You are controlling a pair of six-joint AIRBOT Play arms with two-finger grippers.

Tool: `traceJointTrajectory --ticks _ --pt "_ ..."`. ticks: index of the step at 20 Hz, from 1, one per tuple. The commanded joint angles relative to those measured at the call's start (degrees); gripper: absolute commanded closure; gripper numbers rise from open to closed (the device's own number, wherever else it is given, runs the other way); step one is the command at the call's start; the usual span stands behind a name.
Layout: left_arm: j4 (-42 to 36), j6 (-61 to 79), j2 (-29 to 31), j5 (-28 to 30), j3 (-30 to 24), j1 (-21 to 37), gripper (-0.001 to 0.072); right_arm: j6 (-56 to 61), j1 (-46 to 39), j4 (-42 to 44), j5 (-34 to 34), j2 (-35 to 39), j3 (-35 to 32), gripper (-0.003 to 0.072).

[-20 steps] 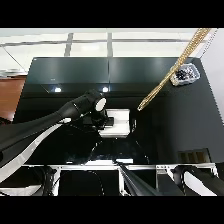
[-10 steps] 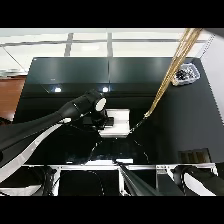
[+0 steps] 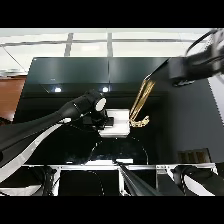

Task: Fold the box and place the chain.

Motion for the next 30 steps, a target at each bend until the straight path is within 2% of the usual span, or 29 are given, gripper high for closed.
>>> traceJointTrajectory --ticks 1,4,9,16,21,27,30 --pt "0.0 0.0 0.0 0.0 0.0 0.0 0.0682 -0.3 5.2 2.9 -7.3 0.0 -9.0 0.0670" --pt "0.0 0.0 0.0 0.0 0.0 0.0 0.0682 -0.5 8.5 4.3 -12.1 0.0 -12.5 0.0669" --pt "0.0 0.0 0.0 0.0 0.0 0.0 0.0682 -0.5 6.7 3.5 -11.0 0.0 -12.7 0.0669" --pt "0.0 0.0 0.0 0.0 0.0 0.0 0.0682 -1.6 -3.3 1.6 -2.1 0.2 -12.7 0.0669" --pt "0.0 0.0 0.0 0.2 0.0 0.0 0.0682 -3.7 -3.5 0.2 6.9 0.2 -12.7 0.0669" --pt "0.0 0.0 0.0 0.2 0.0 0.0 0.0682 -4.1 5.4 5.1 -4.1 -0.3 -13.1 0.0670" --pt "0.0 0.0 0.0 0.2 0.0 0.0 0.0682 -3.8 10.5 5.0 -11.2 -0.7 -15.8 0.0669"
